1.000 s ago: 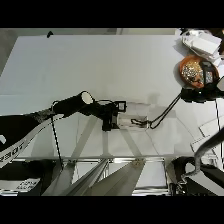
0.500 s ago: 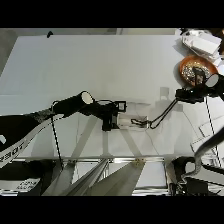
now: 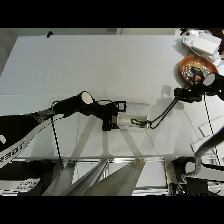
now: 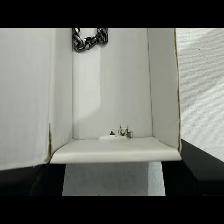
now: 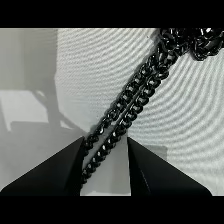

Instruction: Fold the box and place the chain.

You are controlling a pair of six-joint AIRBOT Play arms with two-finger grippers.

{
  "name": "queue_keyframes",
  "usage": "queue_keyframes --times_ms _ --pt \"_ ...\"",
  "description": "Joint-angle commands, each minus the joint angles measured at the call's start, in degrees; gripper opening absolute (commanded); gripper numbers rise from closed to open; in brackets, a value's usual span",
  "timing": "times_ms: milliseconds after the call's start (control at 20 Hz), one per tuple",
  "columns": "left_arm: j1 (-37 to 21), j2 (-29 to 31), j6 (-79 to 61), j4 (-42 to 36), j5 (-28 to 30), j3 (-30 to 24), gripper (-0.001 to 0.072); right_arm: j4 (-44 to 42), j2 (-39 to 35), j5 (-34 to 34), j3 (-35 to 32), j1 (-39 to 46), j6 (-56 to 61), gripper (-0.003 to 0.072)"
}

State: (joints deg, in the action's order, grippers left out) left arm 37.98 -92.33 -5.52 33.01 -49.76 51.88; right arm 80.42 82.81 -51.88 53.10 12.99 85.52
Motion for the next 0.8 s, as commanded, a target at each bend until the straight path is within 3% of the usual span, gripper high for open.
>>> queue_keyframes --times_ms 0,100,250,300,550,750 --pt "0.0 0.0 0.0 0.0 0.0 0.0 0.0134 0.1 1.2 0.1 0.1 0.0 0.0 0.0254" --pt "0.0 0.0 0.0 0.0 0.0 0.0 0.0134 0.1 1.5 0.1 0.1 0.0 0.0 0.0225" --pt "0.0 0.0 0.0 0.0 0.0 0.0 0.0134 0.1 2.0 0.0 0.1 0.0 -0.1 0.0115" --pt "0.0 0.0 0.0 0.0 0.0 0.0 0.0134 -0.2 1.9 -0.2 0.1 0.0 -1.1 0.0012" --pt "0.0 0.0 0.0 0.0 0.0 0.0 0.0134 -1.0 -0.2 -2.4 0.1 0.0 -3.4 0.0011" --pt "0.0 0.0 0.0 0.0 0.0 0.0 0.0134 -1.3 -8.3 -5.0 0.1 0.0 -6.9 0.0011"
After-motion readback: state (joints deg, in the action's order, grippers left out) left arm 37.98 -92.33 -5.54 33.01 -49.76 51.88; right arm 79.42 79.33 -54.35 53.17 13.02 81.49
